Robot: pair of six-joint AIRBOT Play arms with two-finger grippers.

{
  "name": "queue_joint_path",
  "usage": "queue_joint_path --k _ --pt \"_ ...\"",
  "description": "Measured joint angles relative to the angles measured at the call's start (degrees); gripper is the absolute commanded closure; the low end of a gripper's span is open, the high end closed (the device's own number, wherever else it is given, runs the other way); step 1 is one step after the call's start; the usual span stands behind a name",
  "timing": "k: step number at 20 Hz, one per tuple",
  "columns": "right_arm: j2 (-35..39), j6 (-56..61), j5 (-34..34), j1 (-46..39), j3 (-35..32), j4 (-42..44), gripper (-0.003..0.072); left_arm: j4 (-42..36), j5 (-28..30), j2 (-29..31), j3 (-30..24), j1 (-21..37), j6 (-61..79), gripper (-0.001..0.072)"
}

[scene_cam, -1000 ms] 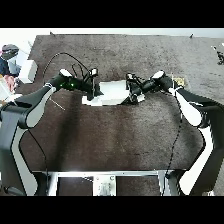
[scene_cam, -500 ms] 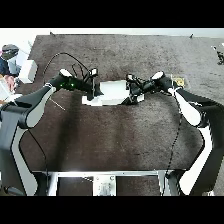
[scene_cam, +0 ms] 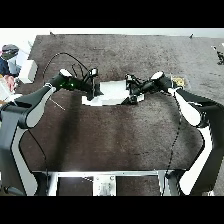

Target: Fold the box and place the chain.

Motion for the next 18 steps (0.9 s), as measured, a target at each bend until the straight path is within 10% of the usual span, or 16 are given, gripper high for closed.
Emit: queue_joint_path --k 1,8,14,18 --pt "0.0 0.0 -0.1 0.0 0.0 -0.2 0.0018 0.0 0.0 0.0 0.0 0.0 0.0 0.0696" --pt "0.1 0.8 -0.2 0.1 0.0 0.2 0.002 0.0 0.0 0.0 0.0 0.0 0.0 0.0696" --pt "0.3 1.5 -0.5 1.2 0.1 -1.6 0.0226 0.1 0.0 0.0 0.0 0.0 0.0 0.0696" --pt "0.2 1.9 -0.3 0.9 0.1 -2.0 0.0226 0.0 0.0 0.0 0.0 0.0 0.0 0.0696"
